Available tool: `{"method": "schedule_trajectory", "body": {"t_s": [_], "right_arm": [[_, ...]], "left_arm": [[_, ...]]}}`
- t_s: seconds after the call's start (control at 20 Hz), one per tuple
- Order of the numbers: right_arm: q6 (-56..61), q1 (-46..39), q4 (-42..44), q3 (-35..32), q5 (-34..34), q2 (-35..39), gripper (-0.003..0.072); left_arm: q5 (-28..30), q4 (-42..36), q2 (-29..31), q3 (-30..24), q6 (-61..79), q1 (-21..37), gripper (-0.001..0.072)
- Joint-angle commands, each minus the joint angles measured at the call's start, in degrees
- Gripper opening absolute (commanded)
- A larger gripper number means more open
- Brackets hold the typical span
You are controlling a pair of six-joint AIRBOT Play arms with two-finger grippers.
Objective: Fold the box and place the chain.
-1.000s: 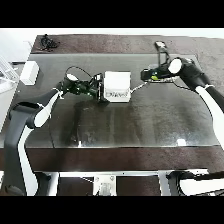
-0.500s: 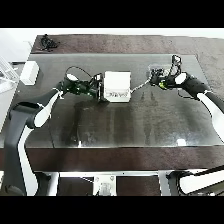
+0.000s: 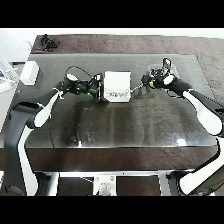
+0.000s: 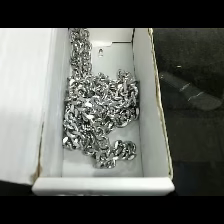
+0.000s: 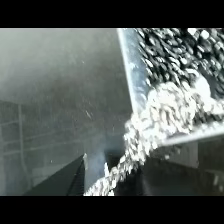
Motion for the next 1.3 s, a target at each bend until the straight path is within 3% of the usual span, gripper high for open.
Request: {"method": "schedule_trajectory", "body": {"t_s": [0.0,0.05,0.35,0.9,1.25], "right_arm": [[-0.9,0.8,0.7,1.3,-2.4,-1.0,0.0151],[-0.9,1.0,0.7,1.7,-2.4,-1.0,0.0004],[-0.1,1.0,0.3,2.3,6.6,4.0,-0.0001],[-0.5,14.8,-9.4,2.3,8.6,30.8,0.0000],[-0.5,21.6,-10.1,0.8,9.6,32.4,0.0001]], "left_arm": [[0.0,0.0,0.0,0.0,0.0,0.0,0.0329],[0.0,0.0,0.0,0.0,0.0,0.0,0.0328],[0.0,0.0,0.0,0.0,0.0,0.0,0.0328],[0.0,0.0,0.0,0.0,0.0,0.0,0.0329],[0.0,0.0,0.0,0.0,0.0,0.0,0.0328]]}}
